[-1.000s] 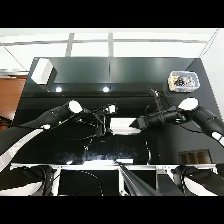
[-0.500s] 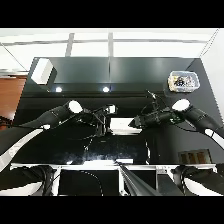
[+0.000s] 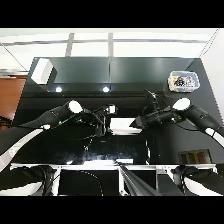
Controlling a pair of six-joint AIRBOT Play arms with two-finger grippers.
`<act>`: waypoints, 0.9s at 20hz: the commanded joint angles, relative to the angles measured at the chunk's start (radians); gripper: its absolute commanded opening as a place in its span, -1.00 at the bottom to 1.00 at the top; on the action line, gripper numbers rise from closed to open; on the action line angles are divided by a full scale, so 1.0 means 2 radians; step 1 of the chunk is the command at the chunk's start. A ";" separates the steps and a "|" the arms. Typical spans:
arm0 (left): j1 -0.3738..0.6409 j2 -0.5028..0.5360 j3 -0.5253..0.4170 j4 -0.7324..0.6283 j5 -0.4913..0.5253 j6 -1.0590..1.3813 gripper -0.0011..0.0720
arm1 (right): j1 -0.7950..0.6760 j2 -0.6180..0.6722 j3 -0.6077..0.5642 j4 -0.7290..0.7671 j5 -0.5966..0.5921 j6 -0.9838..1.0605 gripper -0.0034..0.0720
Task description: Fold the box and place the chain.
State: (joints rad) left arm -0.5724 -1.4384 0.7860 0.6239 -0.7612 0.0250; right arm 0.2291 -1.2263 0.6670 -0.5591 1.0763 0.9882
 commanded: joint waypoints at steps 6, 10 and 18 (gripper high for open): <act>0.007 0.050 0.000 0.083 -0.018 -0.070 1.00 | -0.158 0.183 0.038 -0.032 0.112 0.000 -0.89; 0.009 0.105 0.003 0.147 -0.074 -0.108 1.00 | -0.230 0.235 0.038 -0.048 0.134 0.000 -0.89; -0.056 0.076 0.082 0.136 -0.003 -0.164 0.99 | -0.236 0.235 0.036 -0.048 0.094 0.000 -0.88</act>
